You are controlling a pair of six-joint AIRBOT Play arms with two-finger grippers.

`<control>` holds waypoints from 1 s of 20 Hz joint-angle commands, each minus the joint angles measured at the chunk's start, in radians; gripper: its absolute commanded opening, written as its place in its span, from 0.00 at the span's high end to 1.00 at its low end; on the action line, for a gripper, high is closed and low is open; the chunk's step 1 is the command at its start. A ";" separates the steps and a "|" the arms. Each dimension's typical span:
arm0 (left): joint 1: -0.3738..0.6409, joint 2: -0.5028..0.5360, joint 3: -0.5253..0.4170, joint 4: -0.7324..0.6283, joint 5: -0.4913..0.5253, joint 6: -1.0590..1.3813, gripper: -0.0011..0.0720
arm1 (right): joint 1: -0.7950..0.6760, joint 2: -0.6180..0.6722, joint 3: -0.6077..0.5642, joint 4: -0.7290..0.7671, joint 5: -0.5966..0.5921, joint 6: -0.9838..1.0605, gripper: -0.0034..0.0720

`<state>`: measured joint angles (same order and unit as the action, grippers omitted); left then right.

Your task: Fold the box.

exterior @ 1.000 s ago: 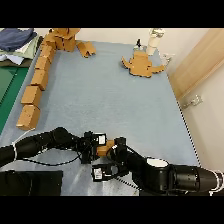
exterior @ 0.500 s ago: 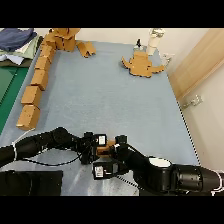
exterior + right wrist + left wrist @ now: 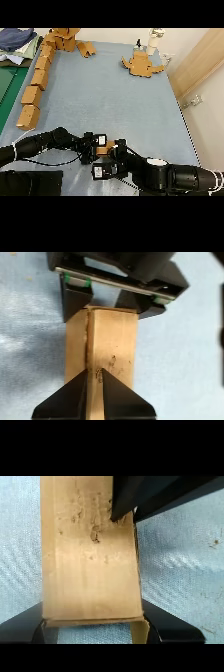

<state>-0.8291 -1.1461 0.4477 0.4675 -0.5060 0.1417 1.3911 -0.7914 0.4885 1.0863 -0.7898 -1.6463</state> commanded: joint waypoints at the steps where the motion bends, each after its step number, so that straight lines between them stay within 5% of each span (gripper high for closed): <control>1: 0.000 0.000 0.000 0.000 0.001 0.000 0.49 | 0.001 -0.012 0.000 0.037 0.002 0.000 0.78; 9: 0.000 0.000 0.000 0.000 0.001 0.000 0.49 | 0.000 0.119 0.104 0.037 -0.235 0.259 0.74; 10: 0.000 0.000 0.000 0.000 0.001 0.000 0.49 | -0.002 0.141 0.105 0.032 -0.273 0.396 0.77; 11: 0.000 0.000 0.000 0.000 0.001 0.000 0.49 | -0.014 0.159 0.103 0.032 -0.341 0.582 0.95; 14: 0.000 0.000 0.000 0.000 0.001 0.000 0.49 | -0.074 0.224 0.045 0.147 -0.468 0.802 0.95; 17: 0.000 0.000 0.000 0.000 0.001 0.000 0.49 | -0.166 0.310 -0.059 0.439 -0.331 0.853 0.95; 20: 0.000 0.000 0.000 0.000 0.001 0.000 0.49 | -0.211 0.344 -0.154 0.807 0.095 0.772 0.95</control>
